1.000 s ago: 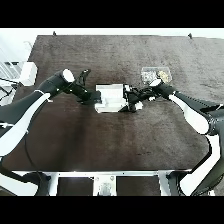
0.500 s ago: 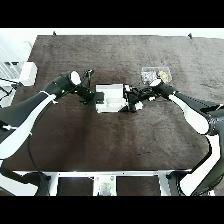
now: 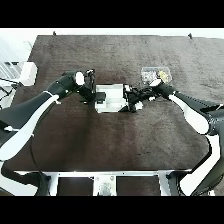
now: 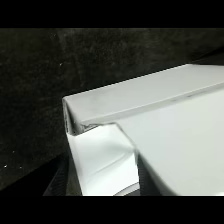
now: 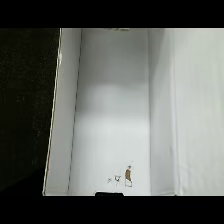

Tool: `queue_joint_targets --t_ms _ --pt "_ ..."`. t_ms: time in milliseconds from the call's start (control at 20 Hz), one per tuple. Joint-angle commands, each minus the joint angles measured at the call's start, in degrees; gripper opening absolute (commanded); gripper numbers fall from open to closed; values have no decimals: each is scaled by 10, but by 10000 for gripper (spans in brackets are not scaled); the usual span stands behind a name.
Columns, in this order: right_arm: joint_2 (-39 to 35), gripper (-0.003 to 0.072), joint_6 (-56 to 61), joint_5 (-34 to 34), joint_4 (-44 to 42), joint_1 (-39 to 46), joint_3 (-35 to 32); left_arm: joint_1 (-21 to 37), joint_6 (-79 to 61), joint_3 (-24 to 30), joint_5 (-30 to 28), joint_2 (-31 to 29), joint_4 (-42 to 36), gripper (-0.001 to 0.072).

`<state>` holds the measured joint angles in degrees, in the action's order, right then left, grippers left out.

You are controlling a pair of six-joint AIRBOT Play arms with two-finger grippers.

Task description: Fold the box and place the chain.

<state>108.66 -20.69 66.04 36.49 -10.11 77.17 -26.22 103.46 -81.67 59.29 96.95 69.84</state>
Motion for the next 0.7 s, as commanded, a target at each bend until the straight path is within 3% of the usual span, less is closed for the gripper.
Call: queue_joint_targets --t_ms 0,250,300,500,650 --pt "0 583 0 0 0 0 0 -4 22 -1 2 2 12 468" --pt "0 583 0 0 0 0 0 -11 31 -3 2 2 23 467" --pt "0 584 0 0 0 0 0 -11 31 -12 8 8 22 411" --pt "0 583 0 0 0 0 0 -22 35 -98 84 58 52 411" --pt "0 583 0 0 0 0 0 -22 46 -109 108 67 61 413"
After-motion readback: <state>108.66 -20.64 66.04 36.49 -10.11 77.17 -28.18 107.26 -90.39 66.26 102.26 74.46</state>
